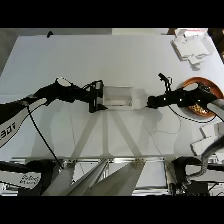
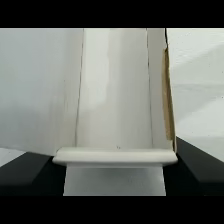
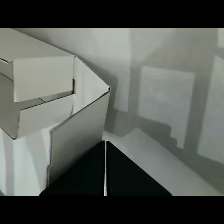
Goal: Fold the box and place the chain.
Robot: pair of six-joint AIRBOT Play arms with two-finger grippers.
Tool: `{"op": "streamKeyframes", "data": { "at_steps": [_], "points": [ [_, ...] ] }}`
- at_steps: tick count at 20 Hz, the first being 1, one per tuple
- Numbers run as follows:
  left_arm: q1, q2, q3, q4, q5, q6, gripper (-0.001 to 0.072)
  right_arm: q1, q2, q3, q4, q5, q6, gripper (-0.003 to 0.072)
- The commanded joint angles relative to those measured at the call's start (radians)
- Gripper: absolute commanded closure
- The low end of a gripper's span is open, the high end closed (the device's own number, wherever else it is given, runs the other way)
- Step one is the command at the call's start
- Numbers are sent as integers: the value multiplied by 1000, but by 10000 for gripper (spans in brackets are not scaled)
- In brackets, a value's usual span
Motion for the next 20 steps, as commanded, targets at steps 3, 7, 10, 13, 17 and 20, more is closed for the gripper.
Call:
{"op": "streamKeyframes", "data": {
  "at_steps": [3,7,10,13,17,20],
  "points": [
    [0,0,0,0,1,1,452,41,-8,0,66,-10,-16,673],
    [0,0,0,0,1,1,452,49,-8,0,141,6,-17,460],
    [0,0,0,0,1,1,452,49,-7,0,195,41,-50,459],
    [0,0,0,0,1,1,452,49,-7,0,266,66,-84,344],
    [0,0,0,0,1,1,452,51,-7,0,325,64,-137,343],
    [0,0,0,0,1,1,452,79,-7,0,298,34,-153,298]
  ]
}}
